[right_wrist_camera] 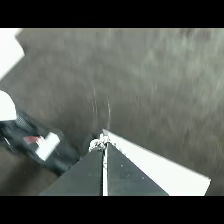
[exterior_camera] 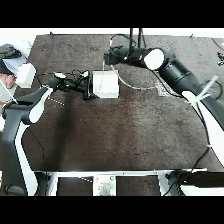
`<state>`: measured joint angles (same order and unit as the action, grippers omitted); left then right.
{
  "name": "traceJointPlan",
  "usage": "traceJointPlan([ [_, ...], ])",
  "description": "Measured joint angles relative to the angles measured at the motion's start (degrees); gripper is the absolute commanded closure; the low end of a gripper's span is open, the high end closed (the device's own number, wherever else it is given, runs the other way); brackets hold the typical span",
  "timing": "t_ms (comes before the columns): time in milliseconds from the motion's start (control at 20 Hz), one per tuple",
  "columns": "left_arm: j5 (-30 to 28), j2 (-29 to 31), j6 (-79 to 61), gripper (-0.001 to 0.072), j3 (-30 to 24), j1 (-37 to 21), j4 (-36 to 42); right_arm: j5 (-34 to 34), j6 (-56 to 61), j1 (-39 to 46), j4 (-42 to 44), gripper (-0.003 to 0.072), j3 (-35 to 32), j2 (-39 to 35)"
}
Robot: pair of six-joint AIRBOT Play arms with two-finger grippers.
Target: Fold the box and place the chain.
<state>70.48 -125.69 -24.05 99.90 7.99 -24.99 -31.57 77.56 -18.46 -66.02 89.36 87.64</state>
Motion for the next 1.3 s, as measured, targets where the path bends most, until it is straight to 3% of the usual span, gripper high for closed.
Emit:
traceJointPlan([
  [50, 0.0, 0.0, 0.0, 0.0427, 0.0, 0.0, 0.0, -1.0, 0.1, 0.0, -0.2, 0.0624, 0.0, 1.3],
  [100, 0.0, 0.0, 0.0, 0.0427, 0.0, 0.0, 0.0, -2.1, 0.2, 0.0, -0.5, 0.0323, 0.0, 2.7],
  [150, 0.0, 0.0, 0.0, 0.0427, 0.0, 0.0, 0.0, -3.2, 0.3, 0.1, -1.2, 0.0271, 0.0, 4.1],
  [250, 0.0, 0.0, 0.0, 0.0427, 0.0, 0.0, 0.0, -5.8, 1.0, 0.9, -2.8, 0.0414, 0.0, 5.9],
  [400, 0.0, 0.0, 0.0, 0.0427, 0.0, 0.0, 0.0, -9.0, 2.1, 3.5, -4.4, 0.0412, -1.1, 5.4],
  [550, 0.0, 0.0, 0.0, 0.0427, 0.0, 0.0, 0.0, -10.4, 3.8, 7.6, -5.3, 0.0412, -8.3, -0.5],
  [750, 0.0, 0.0, 0.0, 0.0427, 0.0, 0.0, 0.0, -3.8, 10.4, 14.1, -5.6, 0.0412, -25.2, -10.4],
  [900, 0.0, 0.0, 0.0, 0.0427, 0.0, 0.0, 0.0, 1.9, 16.0, 18.7, -5.7, 0.0412, -34.4, -12.3],
  [1100, 0.0, 0.0, 0.0, 0.0427, 0.0, 0.0, 0.0, 8.6, 20.1, 23.0, -5.4, 0.0412, -38.8, -8.6],
  [1300, 0.0, 0.0, 0.0, 0.0428, 0.0, 0.0, 0.0, 13.6, 21.9, 25.7, -3.6, 0.0413, -38.4, -3.6],
])
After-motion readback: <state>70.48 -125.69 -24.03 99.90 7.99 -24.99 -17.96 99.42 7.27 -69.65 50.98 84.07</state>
